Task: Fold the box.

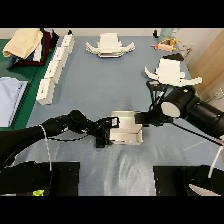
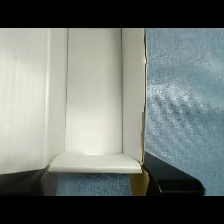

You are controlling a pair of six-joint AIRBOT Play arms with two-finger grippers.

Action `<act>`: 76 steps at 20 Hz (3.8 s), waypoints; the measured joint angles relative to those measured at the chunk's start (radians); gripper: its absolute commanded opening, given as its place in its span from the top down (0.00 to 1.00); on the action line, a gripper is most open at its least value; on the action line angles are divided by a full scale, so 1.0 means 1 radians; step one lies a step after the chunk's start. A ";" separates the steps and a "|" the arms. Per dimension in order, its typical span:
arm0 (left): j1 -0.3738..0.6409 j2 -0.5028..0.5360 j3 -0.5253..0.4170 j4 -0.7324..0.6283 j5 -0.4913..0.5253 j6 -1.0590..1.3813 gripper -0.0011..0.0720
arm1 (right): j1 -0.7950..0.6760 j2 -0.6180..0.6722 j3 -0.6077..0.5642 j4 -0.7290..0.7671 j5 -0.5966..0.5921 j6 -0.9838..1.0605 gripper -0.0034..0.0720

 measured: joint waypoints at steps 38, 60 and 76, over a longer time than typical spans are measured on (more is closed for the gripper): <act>0.000 0.000 0.000 0.000 0.000 0.000 0.42 | -0.231 0.035 -0.283 0.789 -0.329 -1.282 0.95; 0.000 0.000 0.000 0.000 0.000 -0.001 0.42 | 0.060 0.278 -0.476 0.513 -0.619 -1.508 0.32; 0.000 0.000 0.000 0.000 0.000 -0.001 0.42 | 0.079 0.241 -0.470 0.468 -0.633 -1.846 0.32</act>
